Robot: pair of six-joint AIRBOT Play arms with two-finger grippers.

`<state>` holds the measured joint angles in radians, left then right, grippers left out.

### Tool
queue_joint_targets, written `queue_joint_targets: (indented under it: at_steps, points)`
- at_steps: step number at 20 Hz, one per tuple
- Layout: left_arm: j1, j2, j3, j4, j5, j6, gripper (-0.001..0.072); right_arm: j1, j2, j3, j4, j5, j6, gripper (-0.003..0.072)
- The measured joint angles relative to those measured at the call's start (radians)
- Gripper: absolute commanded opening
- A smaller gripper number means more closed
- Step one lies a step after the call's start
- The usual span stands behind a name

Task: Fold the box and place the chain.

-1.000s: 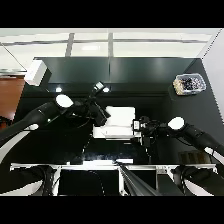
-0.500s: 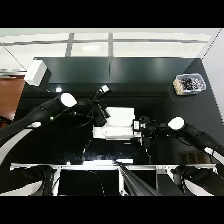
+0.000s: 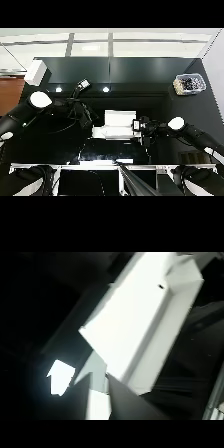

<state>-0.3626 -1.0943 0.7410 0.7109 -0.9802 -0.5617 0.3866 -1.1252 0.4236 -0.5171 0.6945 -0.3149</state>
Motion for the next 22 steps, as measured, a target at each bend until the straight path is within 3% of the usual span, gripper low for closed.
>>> queue_joint_targets:
  at_steps: [1,9,16,17,18,19,22]
  points:
    - [-0.004,0.007,-0.017,-0.005,-0.003,0.029,0.0719,0.000,0.000,0.000,0.000,0.000,0.000,0.0416]
    - [-0.129,0.021,-0.073,0.146,0.114,0.260,0.0690,0.000,0.000,0.000,0.000,0.000,0.000,0.0416]
    - [-0.192,-0.039,-0.078,0.215,0.177,0.320,0.0689,0.000,0.000,0.000,0.000,0.001,0.000,0.0416]
    - [-0.201,-0.049,-0.078,0.216,0.177,0.321,0.0663,0.000,0.000,0.000,0.000,0.001,0.000,0.0416]
    - [-0.209,-0.058,-0.078,0.220,0.177,0.323,0.0568,0.000,0.000,0.000,0.000,0.001,0.000,0.0416]
    - [-0.216,-0.065,-0.078,0.225,0.179,0.323,0.0544,0.000,0.000,0.000,0.000,0.001,0.000,0.0416]
    - [-0.226,-0.077,-0.078,0.262,0.183,0.323,0.0544,0.000,0.000,0.000,0.000,0.001,0.000,0.0416]
